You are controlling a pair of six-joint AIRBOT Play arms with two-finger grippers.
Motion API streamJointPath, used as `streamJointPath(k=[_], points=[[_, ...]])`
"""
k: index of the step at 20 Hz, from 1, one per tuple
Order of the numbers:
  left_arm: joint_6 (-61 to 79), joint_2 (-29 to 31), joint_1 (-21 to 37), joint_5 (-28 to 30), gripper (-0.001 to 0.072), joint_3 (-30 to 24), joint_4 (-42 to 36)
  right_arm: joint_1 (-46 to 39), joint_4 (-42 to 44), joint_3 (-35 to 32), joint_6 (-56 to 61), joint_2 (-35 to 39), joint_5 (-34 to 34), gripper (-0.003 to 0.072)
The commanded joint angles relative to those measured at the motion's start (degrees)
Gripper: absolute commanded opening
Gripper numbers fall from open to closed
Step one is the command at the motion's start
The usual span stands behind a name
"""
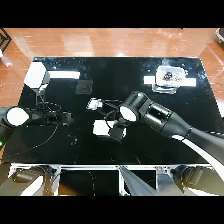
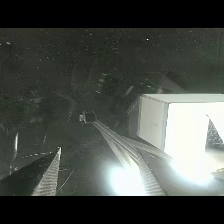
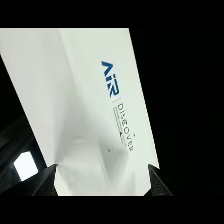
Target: Fold the box and place the chain.
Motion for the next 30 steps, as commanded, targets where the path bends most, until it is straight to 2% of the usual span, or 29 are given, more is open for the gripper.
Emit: streamJointPath(k=[1,7,10,26,30], points=[[-0.2,0.0,0.1,0.0,0.0573,0.0,1.0,0.9,-3.8,-1.2,2.8,0.5,-4.6,0.0699],[-0.2,0.0,0.1,0.2,0.0573,0.0,0.9,0.9,-4.2,-1.2,2.3,0.3,-3.9,0.07],[-0.2,0.0,0.1,0.2,0.0573,0.0,0.9,1.0,-1.1,-1.2,0.5,0.1,-3.2,0.07],[-0.2,0.0,0.1,0.5,0.0573,0.0,1.2,1.2,-1.5,-1.2,0.1,-2.6,-4.9,0.0699],[-0.2,0.0,0.1,0.5,0.0573,0.0,1.2,3.5,-3.2,-1.2,0.0,-2.6,-5.0,0.0698]])
